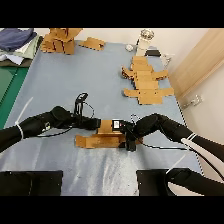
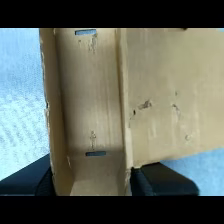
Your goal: Fold the box.
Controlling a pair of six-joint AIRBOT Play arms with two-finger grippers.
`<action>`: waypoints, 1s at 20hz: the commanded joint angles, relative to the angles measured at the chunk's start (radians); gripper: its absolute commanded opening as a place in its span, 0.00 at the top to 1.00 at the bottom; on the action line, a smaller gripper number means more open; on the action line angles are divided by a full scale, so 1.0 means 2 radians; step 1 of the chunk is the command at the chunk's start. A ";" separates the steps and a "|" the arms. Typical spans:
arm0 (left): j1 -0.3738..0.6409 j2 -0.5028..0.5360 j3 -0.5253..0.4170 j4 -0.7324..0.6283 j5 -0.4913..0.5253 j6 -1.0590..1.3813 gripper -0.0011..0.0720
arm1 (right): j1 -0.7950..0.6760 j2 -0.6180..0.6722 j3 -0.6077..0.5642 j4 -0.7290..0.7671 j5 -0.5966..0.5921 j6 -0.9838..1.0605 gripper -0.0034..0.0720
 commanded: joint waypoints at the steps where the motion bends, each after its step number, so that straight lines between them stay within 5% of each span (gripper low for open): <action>1: 0.036 0.028 0.000 0.037 -0.043 0.023 0.98 | 0.000 0.000 0.001 0.000 -0.001 0.000 0.33; 6: 0.086 0.153 -0.022 0.183 -0.120 0.093 0.98 | 0.000 0.000 0.001 -0.002 -0.001 0.000 0.33; 9: 0.087 0.230 -0.051 0.197 -0.173 0.224 0.97 | 0.000 0.000 0.001 -0.002 -0.001 0.000 0.33; 10: 0.087 0.243 -0.057 0.197 -0.193 0.274 0.91 | 0.000 0.000 0.001 -0.002 -0.001 0.000 0.33; 11: 0.087 0.247 -0.060 0.196 -0.207 0.303 0.41 | 0.000 0.000 0.001 -0.002 -0.001 0.000 0.33; 12: 0.085 0.246 -0.065 0.196 -0.208 0.323 0.05 | 0.000 0.000 0.001 -0.002 -0.001 0.000 0.33; 20: -0.005 0.161 -0.086 0.179 -0.145 0.419 0.04 | 0.000 0.000 0.001 -0.002 -0.001 0.000 0.33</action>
